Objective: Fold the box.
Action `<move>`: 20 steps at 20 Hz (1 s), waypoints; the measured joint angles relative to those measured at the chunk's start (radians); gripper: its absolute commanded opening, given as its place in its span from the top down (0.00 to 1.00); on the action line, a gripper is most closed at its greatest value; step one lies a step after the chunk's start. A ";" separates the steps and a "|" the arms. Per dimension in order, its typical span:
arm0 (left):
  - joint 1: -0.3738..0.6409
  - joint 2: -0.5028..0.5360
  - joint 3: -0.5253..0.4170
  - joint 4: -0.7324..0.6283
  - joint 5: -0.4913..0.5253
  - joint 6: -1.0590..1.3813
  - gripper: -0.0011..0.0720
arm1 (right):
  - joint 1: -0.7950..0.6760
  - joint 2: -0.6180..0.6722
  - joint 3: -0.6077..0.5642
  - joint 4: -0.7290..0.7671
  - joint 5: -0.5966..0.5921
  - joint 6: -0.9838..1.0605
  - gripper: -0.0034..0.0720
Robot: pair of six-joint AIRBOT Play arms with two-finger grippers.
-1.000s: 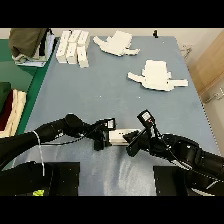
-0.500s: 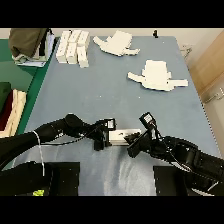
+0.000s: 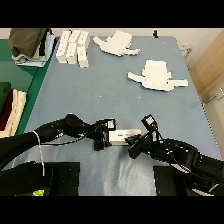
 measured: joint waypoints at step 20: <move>0.000 0.000 0.000 -0.001 -0.001 -0.003 0.34 | -0.074 0.216 0.074 -0.051 0.154 0.000 0.95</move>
